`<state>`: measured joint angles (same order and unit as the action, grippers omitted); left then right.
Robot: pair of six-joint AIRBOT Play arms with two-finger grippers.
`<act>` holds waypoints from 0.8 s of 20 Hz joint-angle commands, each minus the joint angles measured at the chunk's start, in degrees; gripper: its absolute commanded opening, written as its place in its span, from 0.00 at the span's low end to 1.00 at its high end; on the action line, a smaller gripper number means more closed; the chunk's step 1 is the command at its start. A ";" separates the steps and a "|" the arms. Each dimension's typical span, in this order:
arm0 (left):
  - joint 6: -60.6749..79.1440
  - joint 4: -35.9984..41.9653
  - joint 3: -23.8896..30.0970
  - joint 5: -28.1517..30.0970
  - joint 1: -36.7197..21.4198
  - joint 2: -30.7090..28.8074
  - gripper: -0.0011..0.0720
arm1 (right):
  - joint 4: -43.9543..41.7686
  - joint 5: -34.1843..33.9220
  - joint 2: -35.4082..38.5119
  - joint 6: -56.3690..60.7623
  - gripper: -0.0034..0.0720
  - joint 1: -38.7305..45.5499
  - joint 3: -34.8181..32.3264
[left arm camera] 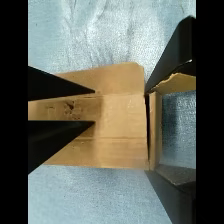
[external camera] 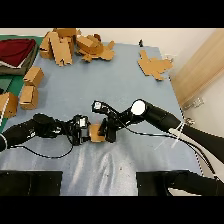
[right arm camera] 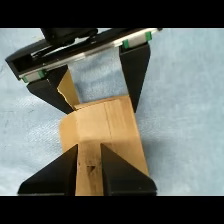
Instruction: Fold the box.
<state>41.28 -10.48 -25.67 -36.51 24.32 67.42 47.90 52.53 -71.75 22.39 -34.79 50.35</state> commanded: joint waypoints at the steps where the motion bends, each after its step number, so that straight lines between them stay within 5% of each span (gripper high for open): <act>1: 0.00 0.00 0.02 -0.02 0.00 -0.02 0.73 | -0.50 -1.05 1.44 -1.20 0.36 -0.68 0.59; 5: 0.00 0.00 0.02 0.04 -0.02 -0.02 0.73 | -0.70 -0.70 1.44 -2.25 0.38 -0.70 0.92; 6: 0.00 0.00 0.02 0.09 -0.02 -0.02 0.73 | 2.43 -0.52 1.46 -3.41 0.46 -1.09 1.16; 11: 0.00 -0.02 0.02 0.11 0.00 -0.02 0.73 | 18.12 -1.84 1.44 -3.28 0.46 -5.51 1.22; 16: 0.00 -0.02 0.02 0.11 0.00 -0.02 0.73 | 32.30 -10.38 1.46 1.22 0.46 -10.27 1.29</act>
<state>41.23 -10.48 -25.67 -36.45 24.32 67.42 70.02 46.78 -70.30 20.93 -42.37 51.55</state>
